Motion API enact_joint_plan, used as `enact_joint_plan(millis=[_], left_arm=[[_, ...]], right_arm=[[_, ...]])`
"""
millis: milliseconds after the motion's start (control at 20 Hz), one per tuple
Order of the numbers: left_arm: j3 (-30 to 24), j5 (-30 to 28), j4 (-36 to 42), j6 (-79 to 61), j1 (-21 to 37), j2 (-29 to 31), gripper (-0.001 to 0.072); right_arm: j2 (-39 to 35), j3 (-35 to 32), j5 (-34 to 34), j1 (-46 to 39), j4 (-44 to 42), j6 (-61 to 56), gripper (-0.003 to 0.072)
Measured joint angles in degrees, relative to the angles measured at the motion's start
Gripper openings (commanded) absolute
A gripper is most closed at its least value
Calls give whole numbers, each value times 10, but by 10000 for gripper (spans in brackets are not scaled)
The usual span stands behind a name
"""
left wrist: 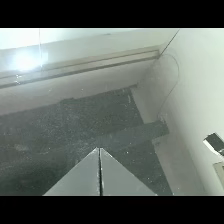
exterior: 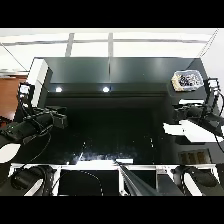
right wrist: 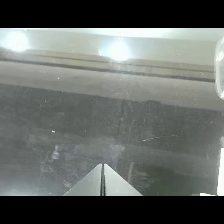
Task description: Fold the box and place the chain.
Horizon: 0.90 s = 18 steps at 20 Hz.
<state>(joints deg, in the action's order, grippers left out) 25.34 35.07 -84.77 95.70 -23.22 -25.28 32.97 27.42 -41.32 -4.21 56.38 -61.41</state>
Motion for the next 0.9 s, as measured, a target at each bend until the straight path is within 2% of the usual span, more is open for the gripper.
enact_joint_plan(millis=[200,350,400,450,500,550,700,800,900], left_arm=[[0,-4,0,0,0,0,26],[0,-34,0,0,0,0,28],[0,-48,0,0,0,-1,32],[0,-67,0,0,0,-2,194],[0,-88,0,0,0,-5,613],[0,-107,0,0,0,-10,709],[0,-156,2,0,0,-39,708],[1,-169,1,0,0,-57,709],[1,-172,0,0,0,-68,708]], right_arm=[[0,0,0,0,0,0,18],[0,0,0,0,-20,0,19],[0,0,3,0,-33,0,59],[0,0,9,0,-47,0,525],[0,0,19,0,-59,0,712],[0,0,29,0,-67,-1,712],[18,12,69,-18,-56,-45,704],[63,59,77,-74,16,-135,703],[135,135,52,-163,100,-206,703]])
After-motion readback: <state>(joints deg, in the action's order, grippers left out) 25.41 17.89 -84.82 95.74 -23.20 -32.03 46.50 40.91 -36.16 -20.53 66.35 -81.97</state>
